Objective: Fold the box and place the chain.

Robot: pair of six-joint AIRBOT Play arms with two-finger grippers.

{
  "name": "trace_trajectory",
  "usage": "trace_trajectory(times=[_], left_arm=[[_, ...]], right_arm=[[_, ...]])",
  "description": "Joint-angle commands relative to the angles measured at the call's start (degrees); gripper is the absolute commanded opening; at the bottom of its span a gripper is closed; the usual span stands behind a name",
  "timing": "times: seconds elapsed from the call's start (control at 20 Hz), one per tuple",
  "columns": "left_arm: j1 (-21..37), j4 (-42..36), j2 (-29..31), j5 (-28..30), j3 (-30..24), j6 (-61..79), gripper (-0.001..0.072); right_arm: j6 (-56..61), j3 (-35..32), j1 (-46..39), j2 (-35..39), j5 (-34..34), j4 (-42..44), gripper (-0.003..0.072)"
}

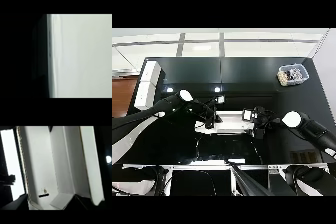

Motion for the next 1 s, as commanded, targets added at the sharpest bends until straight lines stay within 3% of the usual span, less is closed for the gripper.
trace_trajectory(times=[0.0,0.2,0.5,0.95], left_arm=[[0.0,0.0,0.0,0.0,0.0,0.0,0.0029],[0.0,-0.2,0.0,0.1,0.0,0.0,0.0029],[-0.1,-0.2,0.0,1.2,0.1,0.7,0.0029],[-0.1,-0.4,0.0,1.4,0.1,0.7,0.0029]], right_arm=[[-1.4,0.3,-2.5,-0.7,-0.7,3.1,0.0696],[-3.3,0.3,-3.9,-2.3,0.5,4.2,0.0696],[-20.2,0.3,-4.0,-8.4,3.5,19.0,0.0696],[-24.5,0.2,-6.3,-12.9,4.6,18.4,0.0697]])
